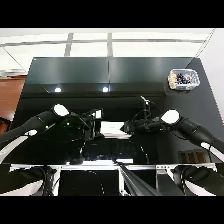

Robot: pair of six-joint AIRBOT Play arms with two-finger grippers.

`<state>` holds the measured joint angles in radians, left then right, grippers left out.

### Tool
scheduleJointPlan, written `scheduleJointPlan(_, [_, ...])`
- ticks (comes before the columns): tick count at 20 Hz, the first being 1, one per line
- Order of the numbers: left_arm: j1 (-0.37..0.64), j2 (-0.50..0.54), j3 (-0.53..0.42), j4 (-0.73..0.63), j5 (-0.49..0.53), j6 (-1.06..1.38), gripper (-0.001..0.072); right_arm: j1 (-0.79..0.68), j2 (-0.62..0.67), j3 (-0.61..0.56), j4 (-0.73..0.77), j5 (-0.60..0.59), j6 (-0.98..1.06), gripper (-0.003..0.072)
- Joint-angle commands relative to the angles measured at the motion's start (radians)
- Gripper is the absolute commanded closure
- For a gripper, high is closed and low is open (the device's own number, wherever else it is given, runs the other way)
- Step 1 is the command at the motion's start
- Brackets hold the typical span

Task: Fold the box and place the chain.

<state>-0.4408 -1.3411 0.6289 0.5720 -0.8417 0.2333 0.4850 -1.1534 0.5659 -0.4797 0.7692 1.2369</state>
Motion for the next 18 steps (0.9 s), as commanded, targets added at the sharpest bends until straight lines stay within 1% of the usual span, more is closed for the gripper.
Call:
scheduleJointPlan(1, [0.000, 0.000, 0.000, -0.001, 0.000, -0.001, 0.0302, -0.003, 0.006, 0.013, -0.053, 0.035, -0.019, 0.0671])
scheduleJointPlan(2, [0.000, 0.000, 0.000, -0.001, 0.000, -0.001, 0.0302, -0.014, 0.020, 0.034, -0.053, 0.083, -0.043, 0.0672])
scheduleJointPlan(4, [0.000, 0.000, 0.000, -0.008, 0.000, -0.001, 0.0303, -0.052, 0.071, 0.110, -0.055, 0.229, -0.120, 0.0671])
scheduleJointPlan(5, [0.000, 0.000, 0.000, -0.008, 0.000, -0.001, 0.0303, -0.082, 0.105, 0.158, -0.068, 0.316, -0.177, 0.0671])
scheduleJointPlan(6, [0.000, 0.000, 0.001, -0.008, 0.000, -0.001, 0.0303, -0.113, 0.139, 0.198, -0.111, 0.379, -0.201, 0.0671])
scheduleJointPlan(7, [0.000, 0.000, 0.001, -0.008, 0.000, -0.001, 0.0303, -0.148, 0.179, 0.230, -0.187, 0.415, -0.197, 0.0671])
scheduleJointPlan(9, [0.000, 0.005, 0.002, -0.008, 0.000, -0.002, 0.0299, -0.209, 0.256, 0.242, -0.305, 0.423, -0.188, 0.0671])
scheduleJointPlan(10, [0.000, 0.017, 0.002, -0.006, -0.004, -0.004, 0.0211, -0.231, 0.280, 0.242, -0.340, 0.439, -0.174, 0.0671])
scheduleJointPlan(11, [0.000, 0.034, 0.002, -0.006, -0.004, -0.005, -0.0004, -0.253, 0.299, 0.242, -0.372, 0.474, -0.168, 0.0671])
scheduleJointPlan(12, [0.002, 0.057, 0.003, 0.005, -0.005, -0.019, -0.0007, -0.271, 0.309, 0.242, -0.399, 0.513, -0.167, 0.0671])
scheduleJointPlan(14, [0.002, 0.117, 0.010, 0.083, -0.008, -0.087, -0.0007, -0.309, 0.313, 0.242, -0.454, 0.571, -0.157, 0.0671])
scheduleJointPlan(16, [0.001, 0.189, 0.018, 0.147, -0.035, -0.192, -0.0007, -0.339, 0.313, 0.242, -0.501, 0.568, -0.123, 0.0671])
scheduleJointPlan(18, [0.001, 0.246, 0.039, 0.149, -0.080, -0.235, -0.0001, -0.360, 0.313, 0.242, -0.520, 0.552, -0.116, 0.0670])
